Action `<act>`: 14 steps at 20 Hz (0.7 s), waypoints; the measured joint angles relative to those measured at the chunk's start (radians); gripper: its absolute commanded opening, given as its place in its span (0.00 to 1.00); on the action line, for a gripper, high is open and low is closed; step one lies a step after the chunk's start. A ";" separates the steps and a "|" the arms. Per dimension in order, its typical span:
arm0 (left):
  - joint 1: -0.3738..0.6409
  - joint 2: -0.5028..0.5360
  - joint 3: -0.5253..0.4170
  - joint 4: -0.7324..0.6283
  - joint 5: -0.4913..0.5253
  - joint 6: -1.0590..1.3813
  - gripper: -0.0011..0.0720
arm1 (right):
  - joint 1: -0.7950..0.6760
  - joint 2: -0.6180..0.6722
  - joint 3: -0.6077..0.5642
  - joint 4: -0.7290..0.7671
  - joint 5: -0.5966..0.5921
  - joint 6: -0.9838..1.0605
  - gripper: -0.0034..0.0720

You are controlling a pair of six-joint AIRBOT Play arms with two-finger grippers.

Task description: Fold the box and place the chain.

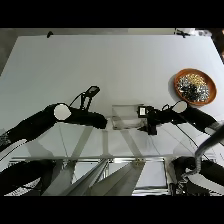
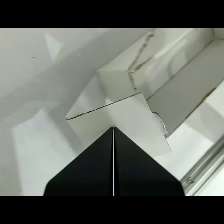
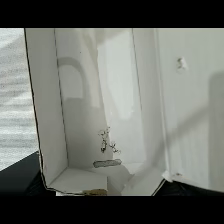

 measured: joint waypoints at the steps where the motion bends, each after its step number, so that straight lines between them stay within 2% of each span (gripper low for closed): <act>1: -0.006 0.001 0.000 -0.002 0.005 0.001 0.17 | 0.000 0.000 0.000 0.000 0.000 0.000 0.49; 2: -0.013 0.003 0.000 -0.010 0.014 0.001 0.34 | 0.000 0.000 0.000 0.000 0.000 0.000 0.49; 3: -0.018 0.003 0.000 -0.014 0.021 0.001 0.41 | 0.000 0.000 0.000 0.000 0.000 0.000 0.49; 4: -0.021 0.005 0.000 -0.015 0.024 0.002 0.40 | 0.000 0.000 0.000 0.000 0.000 0.000 0.49; 5: -0.022 0.005 0.000 -0.018 0.026 0.003 0.31 | 0.000 0.000 0.000 0.000 0.000 0.000 0.49; 6: -0.019 0.005 0.000 -0.016 0.021 0.003 0.17 | 0.000 0.000 0.000 0.000 0.000 0.000 0.49; 7: -0.013 0.008 0.000 -0.009 0.010 0.003 0.11 | 0.000 0.000 0.000 0.000 0.000 0.000 0.49; 14: 0.053 0.037 -0.006 0.140 -0.089 -0.080 0.09 | 0.000 0.000 0.000 0.000 0.000 0.000 0.49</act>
